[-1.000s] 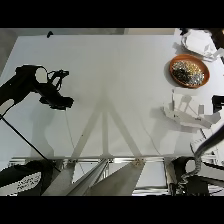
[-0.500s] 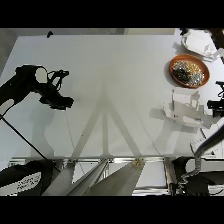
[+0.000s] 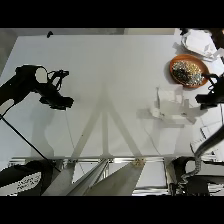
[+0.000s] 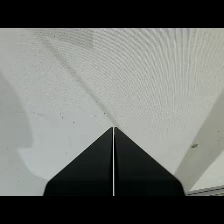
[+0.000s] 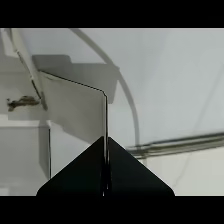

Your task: Fold the box and place the chain.

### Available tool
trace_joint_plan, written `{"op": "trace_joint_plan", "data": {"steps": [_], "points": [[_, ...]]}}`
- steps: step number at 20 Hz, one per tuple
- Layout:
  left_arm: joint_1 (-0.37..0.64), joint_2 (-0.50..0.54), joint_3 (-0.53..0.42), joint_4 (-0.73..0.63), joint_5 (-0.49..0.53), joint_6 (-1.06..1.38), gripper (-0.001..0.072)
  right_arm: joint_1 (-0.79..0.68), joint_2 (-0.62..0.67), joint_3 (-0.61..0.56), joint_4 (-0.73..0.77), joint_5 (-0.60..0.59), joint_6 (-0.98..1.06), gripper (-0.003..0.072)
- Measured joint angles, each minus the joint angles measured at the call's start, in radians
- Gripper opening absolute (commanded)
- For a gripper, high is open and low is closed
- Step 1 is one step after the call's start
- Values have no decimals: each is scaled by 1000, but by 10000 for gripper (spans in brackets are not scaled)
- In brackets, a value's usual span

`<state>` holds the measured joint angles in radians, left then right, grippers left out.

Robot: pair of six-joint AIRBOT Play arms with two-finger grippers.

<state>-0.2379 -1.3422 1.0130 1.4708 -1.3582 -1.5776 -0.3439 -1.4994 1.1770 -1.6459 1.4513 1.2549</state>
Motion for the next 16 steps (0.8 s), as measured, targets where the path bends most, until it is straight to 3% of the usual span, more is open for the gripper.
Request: {"op": "trace_joint_plan", "data": {"steps": [4,8,16], "points": [[0,0,0,0,0,0,12,135,134,-42,210,-77,-27,17],[0,0,0,0,0,0,12,284,268,-185,393,-237,-61,16],[0,0,0,1,3,12,12,537,357,-458,494,-583,-47,17]]}}
